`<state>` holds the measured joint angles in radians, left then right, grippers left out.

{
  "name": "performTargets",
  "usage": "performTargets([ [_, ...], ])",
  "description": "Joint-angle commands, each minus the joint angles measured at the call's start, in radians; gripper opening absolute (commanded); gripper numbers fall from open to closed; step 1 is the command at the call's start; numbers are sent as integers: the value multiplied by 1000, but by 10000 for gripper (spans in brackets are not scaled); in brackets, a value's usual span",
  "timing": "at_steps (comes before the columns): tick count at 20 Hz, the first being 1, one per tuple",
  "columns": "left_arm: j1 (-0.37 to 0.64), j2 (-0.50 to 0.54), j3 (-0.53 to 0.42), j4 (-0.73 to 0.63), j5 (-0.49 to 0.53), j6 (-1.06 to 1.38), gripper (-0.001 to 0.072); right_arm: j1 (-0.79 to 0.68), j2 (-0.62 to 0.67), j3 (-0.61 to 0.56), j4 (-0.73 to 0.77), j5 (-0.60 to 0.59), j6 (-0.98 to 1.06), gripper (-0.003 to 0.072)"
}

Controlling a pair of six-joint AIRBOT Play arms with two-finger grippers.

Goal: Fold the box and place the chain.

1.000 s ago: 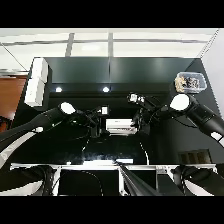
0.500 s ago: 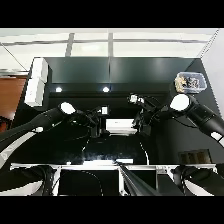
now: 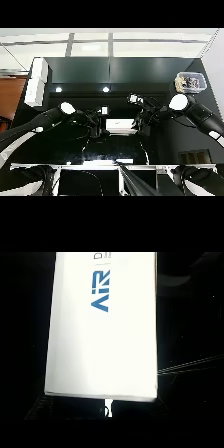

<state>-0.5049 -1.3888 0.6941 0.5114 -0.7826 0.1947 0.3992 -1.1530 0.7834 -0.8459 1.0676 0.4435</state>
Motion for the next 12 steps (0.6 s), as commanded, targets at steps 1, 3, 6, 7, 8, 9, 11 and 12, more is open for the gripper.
performTargets([
  [1, 0, 0, 0, 0, 0, 0, 410, 1, -5, 0, 0, -4, 13, 212],
  [3, 0, 0, 0, 0, 0, 0, 409, 1, -5, -1, -1, 13, 29, 212],
  [6, 0, 0, 0, 0, 0, 0, 409, 1, -5, 0, 0, 13, 39, 212],
  [7, 0, 0, 0, 0, 0, 0, 409, 0, -3, 0, 3, 13, 52, 212],
  [8, 0, 0, 0, 0, 0, 0, 409, -2, 3, 3, 6, 14, 73, 212],
  [9, 0, 0, 0, 0, 0, 0, 409, -8, 12, 11, 7, 19, 94, 211],
  [11, 0, 0, 0, 0, -3, 0, 410, -39, 40, 41, 8, 45, 169, 212],
  [12, 0, 0, 0, 0, -3, 0, 409, -65, 59, 51, 7, 58, 256, 212],
])
